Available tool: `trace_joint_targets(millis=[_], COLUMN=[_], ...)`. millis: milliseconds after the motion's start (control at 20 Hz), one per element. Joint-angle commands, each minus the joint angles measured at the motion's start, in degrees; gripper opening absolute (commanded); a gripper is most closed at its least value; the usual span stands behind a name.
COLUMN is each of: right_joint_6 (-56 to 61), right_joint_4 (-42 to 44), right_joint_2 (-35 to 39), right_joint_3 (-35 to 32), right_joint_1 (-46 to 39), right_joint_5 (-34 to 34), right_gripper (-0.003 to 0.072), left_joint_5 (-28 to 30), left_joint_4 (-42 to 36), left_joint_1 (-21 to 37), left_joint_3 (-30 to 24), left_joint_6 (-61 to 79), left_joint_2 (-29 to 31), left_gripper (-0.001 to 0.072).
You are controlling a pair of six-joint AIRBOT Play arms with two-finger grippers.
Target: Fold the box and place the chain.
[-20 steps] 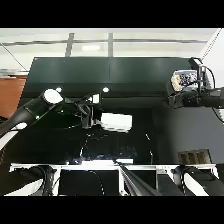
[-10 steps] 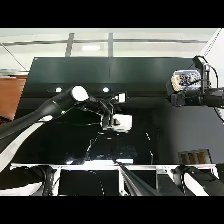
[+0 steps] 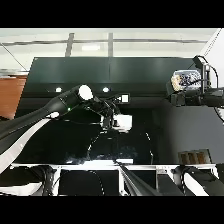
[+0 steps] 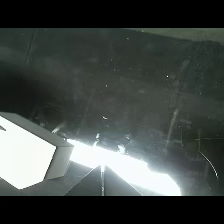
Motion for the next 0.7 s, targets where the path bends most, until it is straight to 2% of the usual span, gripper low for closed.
trace_joint_targets(millis=[0,200,400,650], right_joint_6=[0.0,0.0,0.0,0.0], right_joint_4=[0.0,0.0,0.0,0.0], right_joint_2=[0.0,0.0,0.0,0.0], right_joint_3=[0.1,0.1,0.1,0.1], right_joint_1=[0.0,0.0,0.0,0.0], right_joint_5=[0.0,-0.1,-0.5,-0.7], right_gripper=[0.0018,0.0018,0.0018,0.0018], left_joint_5=[-0.5,-0.7,-0.2,0.9], left_joint_4=[0.6,0.7,7.8,7.9], left_joint_1=[-0.1,-0.5,-2.9,-4.2], left_joint_3=[0.1,0.1,0.1,0.1], left_joint_6=[-0.2,-0.2,-0.2,-1.7], left_joint_2=[-0.2,-0.2,-0.7,-4.0], left_gripper=[0.0718,0.0718,0.072,0.072])
